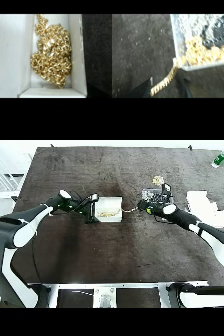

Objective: Fold the box and place the chain.

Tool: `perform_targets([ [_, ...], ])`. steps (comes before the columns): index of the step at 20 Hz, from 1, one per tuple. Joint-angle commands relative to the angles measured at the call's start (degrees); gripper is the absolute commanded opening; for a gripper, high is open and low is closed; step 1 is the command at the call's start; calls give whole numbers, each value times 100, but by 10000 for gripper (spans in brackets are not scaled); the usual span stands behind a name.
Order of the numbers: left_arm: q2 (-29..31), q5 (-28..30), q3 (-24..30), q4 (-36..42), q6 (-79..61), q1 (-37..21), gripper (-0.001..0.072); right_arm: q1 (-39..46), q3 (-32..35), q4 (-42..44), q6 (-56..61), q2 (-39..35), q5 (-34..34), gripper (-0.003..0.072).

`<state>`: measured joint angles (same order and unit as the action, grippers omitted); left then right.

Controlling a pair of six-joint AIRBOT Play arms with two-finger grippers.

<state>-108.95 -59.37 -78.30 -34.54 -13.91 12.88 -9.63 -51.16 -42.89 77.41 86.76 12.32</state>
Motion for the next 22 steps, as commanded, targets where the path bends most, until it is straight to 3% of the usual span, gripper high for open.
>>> perform_targets([
  [1, 0, 2, -2, 0, 0, -2, 538, -31, -555, 190, 13, 647, 31, 399],
  [2, 0, 2, -2, 0, 0, -2, 537, -31, -654, 247, 13, 756, 33, 348],
  [3, 0, 2, -2, 0, 0, -2, 537, -31, -726, 240, 9, 820, 31, 221],
  [4, 0, 2, -2, 0, 0, -2, 537, -31, -739, 240, 9, 831, 28, 38],
  [5, 0, 2, -2, 0, -2, -2, 537, -31, -739, 243, 9, 778, 98, 10],
  [10, 0, 2, -2, 0, 0, -2, 537, -374, -717, 225, -546, -590, 940, 10],
  [16, 0, 2, -2, 0, 0, -2, 537, -1580, -743, 179, -654, -2483, 925, 10],
  [22, 0, 2, -2, 0, -2, -2, 537, -2594, -883, 179, -654, -2592, 350, 9],
])
